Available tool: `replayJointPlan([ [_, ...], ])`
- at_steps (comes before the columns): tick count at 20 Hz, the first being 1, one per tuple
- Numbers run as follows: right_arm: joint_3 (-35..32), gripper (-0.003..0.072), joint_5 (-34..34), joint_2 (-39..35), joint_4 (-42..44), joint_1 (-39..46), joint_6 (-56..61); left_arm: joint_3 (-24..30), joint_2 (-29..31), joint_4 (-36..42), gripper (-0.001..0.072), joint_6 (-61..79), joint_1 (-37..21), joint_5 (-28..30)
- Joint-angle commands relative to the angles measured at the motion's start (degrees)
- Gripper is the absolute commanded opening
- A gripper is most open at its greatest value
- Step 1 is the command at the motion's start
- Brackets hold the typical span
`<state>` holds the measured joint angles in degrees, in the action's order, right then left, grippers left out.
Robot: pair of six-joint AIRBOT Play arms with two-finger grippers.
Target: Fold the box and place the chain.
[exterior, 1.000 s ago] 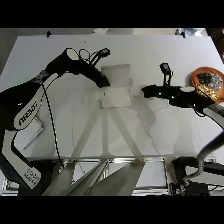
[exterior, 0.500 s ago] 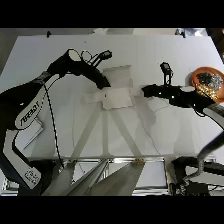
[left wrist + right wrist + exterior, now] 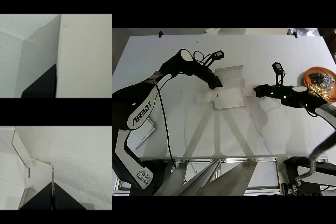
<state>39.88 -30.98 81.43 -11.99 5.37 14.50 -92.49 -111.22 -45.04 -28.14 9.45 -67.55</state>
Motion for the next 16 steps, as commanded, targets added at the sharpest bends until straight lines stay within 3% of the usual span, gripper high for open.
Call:
replayJointPlan([
  [1,-0.02,0.0011,-0.04,0.00,0.02,-0.07,0.02,-0.02,-0.02,0.00,0.0015,0.07,0.04,0.15],
  [5,-0.02,0.0011,-0.04,0.00,0.07,-0.07,0.02,-0.02,-0.02,0.00,0.0014,0.07,0.04,0.15],
  [6,0.04,0.0061,-0.04,0.00,0.81,-0.04,0.04,-0.02,-0.02,0.00,0.0013,0.07,0.04,0.07],
  [8,0.13,0.0337,-0.55,-0.61,1.88,-0.04,0.00,-0.02,0.00,0.02,0.0014,0.07,0.04,-0.04],
  [13,1.40,0.0352,-0.59,-10.25,1.44,4.15,0.00,-0.02,2.95,1.38,0.0010,7.34,-1.05,-1.27],
  [16,1.40,0.0350,-3.65,-18.05,0.02,9.03,0.00,0.00,6.38,1.68,0.0007,11.72,-1.18,-7.32],
])
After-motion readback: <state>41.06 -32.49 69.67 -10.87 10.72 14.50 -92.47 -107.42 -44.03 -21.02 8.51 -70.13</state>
